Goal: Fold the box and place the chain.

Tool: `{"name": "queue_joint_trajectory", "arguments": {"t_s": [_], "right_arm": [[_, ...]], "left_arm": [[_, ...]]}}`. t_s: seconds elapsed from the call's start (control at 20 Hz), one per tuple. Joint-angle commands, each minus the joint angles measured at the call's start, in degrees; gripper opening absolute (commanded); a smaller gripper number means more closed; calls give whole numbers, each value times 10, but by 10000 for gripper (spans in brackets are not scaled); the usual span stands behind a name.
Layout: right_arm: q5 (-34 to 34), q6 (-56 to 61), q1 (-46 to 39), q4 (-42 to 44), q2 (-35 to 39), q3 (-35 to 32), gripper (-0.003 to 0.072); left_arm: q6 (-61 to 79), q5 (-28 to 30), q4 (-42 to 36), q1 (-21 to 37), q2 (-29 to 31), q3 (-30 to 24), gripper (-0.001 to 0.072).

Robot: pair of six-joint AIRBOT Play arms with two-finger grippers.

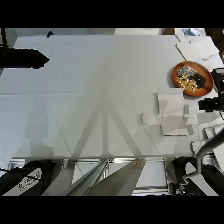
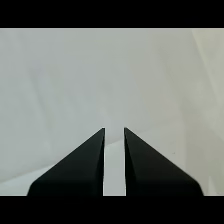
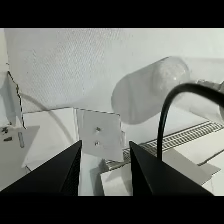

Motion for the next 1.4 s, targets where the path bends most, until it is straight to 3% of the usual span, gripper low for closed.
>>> {"name": "queue_joint_trajectory", "arguments": {"t_s": [0.0, 0.3, 0.5, 0.65, 0.95, 1.35], "right_arm": [[24, -20, -13, 6, -49, 7, 341], [90, -50, -14, 5, -150, 33, 343], [82, -54, -20, -16, -161, 34, 343], [94, -54, -71, -7, -161, 47, 343], [55, -153, -202, 202, -161, 54, 343], [73, -258, -281, 287, -211, 54, 292]], "left_arm": [[0, 0, 0, 0, 0, 0, 137], [0, 0, 0, 0, 0, 0, 137], [0, 0, 0, 0, 0, 0, 137], [0, 0, 0, 0, 0, 0, 137], [0, 0, 0, 0, 0, 0, 137], [0, 0, 0, 0, 0, 0, 137]]}}
